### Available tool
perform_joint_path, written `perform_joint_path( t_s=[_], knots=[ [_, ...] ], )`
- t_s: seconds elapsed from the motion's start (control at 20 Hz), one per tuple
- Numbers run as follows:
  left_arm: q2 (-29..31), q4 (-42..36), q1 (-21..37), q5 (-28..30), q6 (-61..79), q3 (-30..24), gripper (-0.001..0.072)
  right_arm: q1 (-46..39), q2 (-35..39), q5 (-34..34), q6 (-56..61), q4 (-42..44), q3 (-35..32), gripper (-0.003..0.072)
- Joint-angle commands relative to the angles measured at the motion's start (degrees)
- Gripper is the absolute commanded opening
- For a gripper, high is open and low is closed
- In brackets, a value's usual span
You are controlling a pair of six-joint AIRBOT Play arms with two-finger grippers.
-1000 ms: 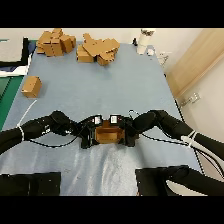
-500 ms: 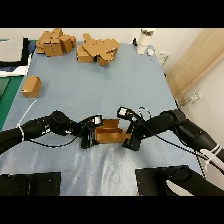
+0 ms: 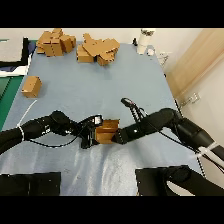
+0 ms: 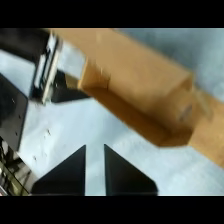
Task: Fold the box.
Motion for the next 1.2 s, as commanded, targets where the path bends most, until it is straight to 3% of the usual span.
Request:
perform_joint_path(
  t_s=[0.0,0.1,0.2,0.25,0.55,0.9,1.15],
  knots=[
    [-0.02,0.02,-0.02,-0.02,0.02,0.04,0.0598,0.09,-6.47,7.08,2.47,2.01,6.27,0.0083],
    [-0.02,0.02,0.00,0.00,0.02,0.04,0.0597,-0.57,-12.85,7.58,2.32,0.22,11.41,0.0082],
    [-0.02,0.02,0.00,0.02,0.02,0.04,0.0597,-1.46,-19.54,7.76,2.10,-2.95,15.50,0.0003],
    [-0.02,0.02,-0.02,-0.02,0.02,0.04,0.0597,-1.73,-22.34,7.67,1.31,-4.00,17.03,0.0003],
    [-0.02,0.02,0.00,0.00,0.02,0.04,0.0597,-1.62,-30.69,6.01,-3.37,-4.15,17.68,0.0002],
    [-0.02,0.02,0.00,0.00,0.02,0.04,0.0597,-1.64,-30.73,6.21,-6.19,-4.13,17.90,0.0002],
    [-0.02,0.02,0.00,0.00,0.02,0.04,0.0597,-4.31,-22.40,5.70,-7.17,-7.63,19.08,0.0002]
  ],
)
